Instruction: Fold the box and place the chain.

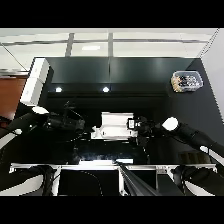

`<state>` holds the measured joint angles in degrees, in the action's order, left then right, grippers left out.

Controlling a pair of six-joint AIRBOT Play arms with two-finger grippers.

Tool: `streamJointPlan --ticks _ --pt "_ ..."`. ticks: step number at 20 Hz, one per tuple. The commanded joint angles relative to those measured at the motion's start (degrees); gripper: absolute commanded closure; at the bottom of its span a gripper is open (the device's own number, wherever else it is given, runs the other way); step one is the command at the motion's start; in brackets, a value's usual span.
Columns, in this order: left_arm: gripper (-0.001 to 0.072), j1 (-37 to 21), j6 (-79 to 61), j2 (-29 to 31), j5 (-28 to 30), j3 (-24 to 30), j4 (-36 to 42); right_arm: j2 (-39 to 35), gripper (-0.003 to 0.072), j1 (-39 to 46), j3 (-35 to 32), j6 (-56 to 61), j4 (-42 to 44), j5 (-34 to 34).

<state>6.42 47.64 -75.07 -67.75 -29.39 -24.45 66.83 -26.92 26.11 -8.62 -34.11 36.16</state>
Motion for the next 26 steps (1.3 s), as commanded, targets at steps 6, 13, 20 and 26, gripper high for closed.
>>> streamJointPlan --ticks 6,13,20,26 --pt "0.0686 -4.31 7.23 0.04 3.37 -0.81 -13.11 0.0 0.0212 0.0 0.0 0.02 0.02 0.02" --pt "0.0686 -3.85 8.57 -0.37 6.62 -0.79 -14.16 0.0 0.0212 0.0 0.0 0.02 0.02 0.02" --pt "0.0685 4.59 8.55 -0.96 11.17 -0.74 -13.86 0.0 0.0212 0.0 0.0 0.02 0.02 0.0" --pt "0.0683 4.92 1.44 -0.96 10.08 -0.74 -7.63 0.0 0.0212 0.0 0.0 0.02 0.0 0.0"
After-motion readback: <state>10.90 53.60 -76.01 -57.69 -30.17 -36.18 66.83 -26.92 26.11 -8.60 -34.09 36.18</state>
